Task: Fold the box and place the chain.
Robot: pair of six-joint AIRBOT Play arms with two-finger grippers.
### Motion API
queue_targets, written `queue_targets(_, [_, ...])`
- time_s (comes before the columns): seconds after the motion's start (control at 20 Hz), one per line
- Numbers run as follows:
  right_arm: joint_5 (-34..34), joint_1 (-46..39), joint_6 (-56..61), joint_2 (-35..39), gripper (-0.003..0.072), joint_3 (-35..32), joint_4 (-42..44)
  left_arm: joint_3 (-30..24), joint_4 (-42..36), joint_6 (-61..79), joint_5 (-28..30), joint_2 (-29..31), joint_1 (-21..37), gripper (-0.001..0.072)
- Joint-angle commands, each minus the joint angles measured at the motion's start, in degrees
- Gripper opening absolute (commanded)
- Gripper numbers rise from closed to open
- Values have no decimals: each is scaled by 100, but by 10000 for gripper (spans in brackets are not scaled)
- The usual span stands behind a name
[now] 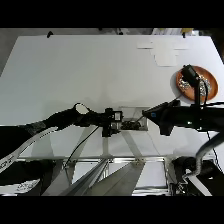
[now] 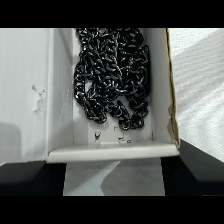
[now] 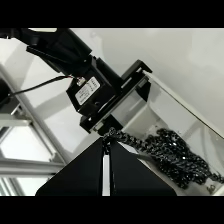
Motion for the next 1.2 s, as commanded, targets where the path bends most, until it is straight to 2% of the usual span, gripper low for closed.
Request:
queue_targets(0.0, [-463,227,-146,-186,16,-289,-81,2,2,2,0,4,2,275])
queue_targets(0.25, [-645,284,-308,-966,31,-632,-595,0,2,2,0,4,2,275])
queue_targets(0.4, [-667,284,-560,-1397,209,-632,-557,2,2,2,0,4,2,275])
queue_targets(0.5, [-577,282,-710,-1419,232,-485,-476,0,2,2,0,4,2,275])
queue_targets(0.65, [-295,11,-706,-1421,213,433,-522,0,2,2,2,4,2,275])
queue_targets(0.75, [-382,-457,-699,-1456,27,1115,-649,2,2,2,0,4,2,275])
queue_targets(0.9, [-625,-1176,-236,-1639,15,1423,-1379,0,2,2,2,4,2,275])
queue_targets(1.05, [-614,-1340,1001,-2203,15,1360,-3239,2,2,2,2,4,4,275])
queue_targets(1.15, [-614,-1340,1611,-2673,15,1248,-3893,0,2,2,2,4,2,275])
